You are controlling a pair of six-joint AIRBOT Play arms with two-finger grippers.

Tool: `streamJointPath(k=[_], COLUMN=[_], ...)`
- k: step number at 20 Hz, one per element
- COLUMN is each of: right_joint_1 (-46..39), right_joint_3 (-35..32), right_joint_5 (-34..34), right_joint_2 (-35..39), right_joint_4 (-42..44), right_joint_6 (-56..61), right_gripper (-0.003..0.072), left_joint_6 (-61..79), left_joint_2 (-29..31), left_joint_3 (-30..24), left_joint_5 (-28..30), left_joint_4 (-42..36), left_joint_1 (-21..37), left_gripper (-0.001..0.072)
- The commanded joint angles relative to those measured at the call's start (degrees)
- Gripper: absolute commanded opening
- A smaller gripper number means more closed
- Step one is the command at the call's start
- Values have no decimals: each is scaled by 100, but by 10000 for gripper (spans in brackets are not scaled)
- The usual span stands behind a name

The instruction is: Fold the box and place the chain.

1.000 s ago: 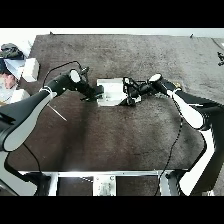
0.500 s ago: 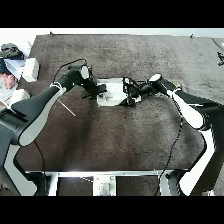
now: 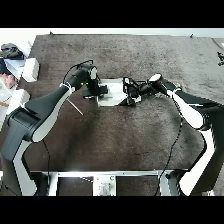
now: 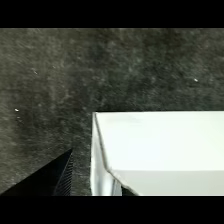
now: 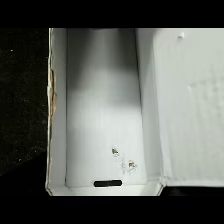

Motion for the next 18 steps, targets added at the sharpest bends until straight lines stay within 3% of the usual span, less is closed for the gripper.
streamJointPath(k=[1,5,7,9,10,11,15,16,17,18], right_joint_1=[2,2,2,2,2,2,2,2,2,2], right_joint_3=[0,0,0,0,0,2,0,0,0,2], right_joint_5=[2,4,4,4,4,4,4,4,4,4], right_joint_2=[-2,-2,-2,-2,-2,-2,-2,-2,-2,-2], right_joint_4=[0,0,0,0,2,0,0,0,0,0], right_joint_6=[0,0,-2,0,0,0,-2,0,0,0], right_gripper=[535,535,535,535,535,535,535,536,536,536], left_joint_6=[-55,35,24,24,22,17,22,31,61,254], left_joint_2=[-39,-52,-136,-216,-216,-216,-216,-216,-214,-208], left_joint_3=[61,61,61,98,103,103,103,103,103,105], left_joint_5=[-72,-42,0,13,15,22,26,17,20,31], left_joint_4=[363,437,601,610,680,723,730,730,728,623], left_joint_1=[-33,-61,-151,-195,-205,-203,-205,-203,-203,-203], left_gripper=[284,283,208,189,76,14,11,12,66,294])
